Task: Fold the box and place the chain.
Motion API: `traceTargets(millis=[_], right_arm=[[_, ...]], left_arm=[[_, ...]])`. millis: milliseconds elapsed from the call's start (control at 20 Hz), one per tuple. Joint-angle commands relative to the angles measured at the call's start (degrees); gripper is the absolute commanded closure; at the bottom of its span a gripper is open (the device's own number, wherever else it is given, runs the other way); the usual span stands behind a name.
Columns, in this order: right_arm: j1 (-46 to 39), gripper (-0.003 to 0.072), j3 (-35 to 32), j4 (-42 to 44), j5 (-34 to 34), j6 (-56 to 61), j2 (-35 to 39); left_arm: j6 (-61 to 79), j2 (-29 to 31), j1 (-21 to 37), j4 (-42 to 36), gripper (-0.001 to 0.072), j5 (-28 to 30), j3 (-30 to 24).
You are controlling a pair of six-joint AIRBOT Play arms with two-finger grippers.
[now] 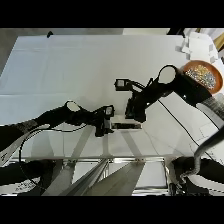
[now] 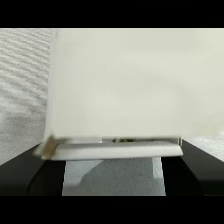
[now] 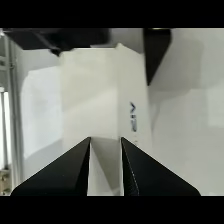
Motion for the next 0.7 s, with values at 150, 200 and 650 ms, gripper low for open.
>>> traceTargets(millis=[150, 200, 650], right_arm=[[2.6, 0.0365, -4.6, -1.2, -2.9, -0.2, 4.6], [2.6, 0.0365, -5.6, -2.6, -5.1, -0.1, 5.2], [2.6, 0.0366, -6.2, -7.4, -11.7, 4.1, 6.5]], left_arm=[[0.0, 0.0, 0.0, 0.0, 0.0319, 0.0, 0.0], [0.0, 0.0, 0.0, 0.0, 0.0319, 0.0, 0.0], [0.0, 0.0, 0.0, 0.0, 0.0319, 0.0, 0.0]])
